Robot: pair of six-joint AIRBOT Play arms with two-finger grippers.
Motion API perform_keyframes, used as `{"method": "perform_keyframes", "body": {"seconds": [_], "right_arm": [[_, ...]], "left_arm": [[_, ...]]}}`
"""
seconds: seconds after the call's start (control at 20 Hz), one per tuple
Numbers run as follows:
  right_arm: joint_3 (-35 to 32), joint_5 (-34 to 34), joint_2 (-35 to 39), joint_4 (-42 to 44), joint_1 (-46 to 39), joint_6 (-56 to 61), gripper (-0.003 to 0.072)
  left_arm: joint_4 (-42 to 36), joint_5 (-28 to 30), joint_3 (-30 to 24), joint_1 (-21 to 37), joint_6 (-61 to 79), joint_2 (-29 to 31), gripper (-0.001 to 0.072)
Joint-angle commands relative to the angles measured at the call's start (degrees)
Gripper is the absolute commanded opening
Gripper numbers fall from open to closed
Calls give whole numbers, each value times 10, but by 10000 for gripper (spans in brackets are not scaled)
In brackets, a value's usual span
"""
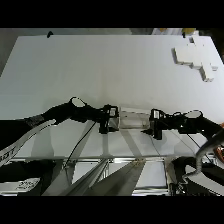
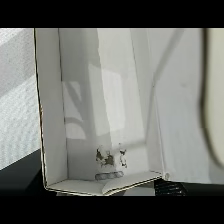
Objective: Fold the box and place the chain.
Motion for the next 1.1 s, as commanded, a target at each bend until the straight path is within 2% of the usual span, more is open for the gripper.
{"method": "perform_keyframes", "body": {"seconds": [0.0, 0.55, 0.75, 0.9, 1.05], "right_arm": [[0, 0, 0, 0, 0, 0, 340], [0, 0, 0, 0, 0, 0, 340], [0, 0, 0, 0, 0, 0, 340], [0, 0, 0, 0, 0, 0, 340], [0, 0, 0, 0, 0, 0, 340]], "left_arm": [[-13, 4, 0, -1, 2, -1, 703], [-62, 21, 2, -29, 15, -4, 695], [-61, 20, 2, -29, 14, -4, 691], [-23, 10, 2, -18, -53, -4, 693], [-16, 12, 2, -13, -63, -4, 692]]}}
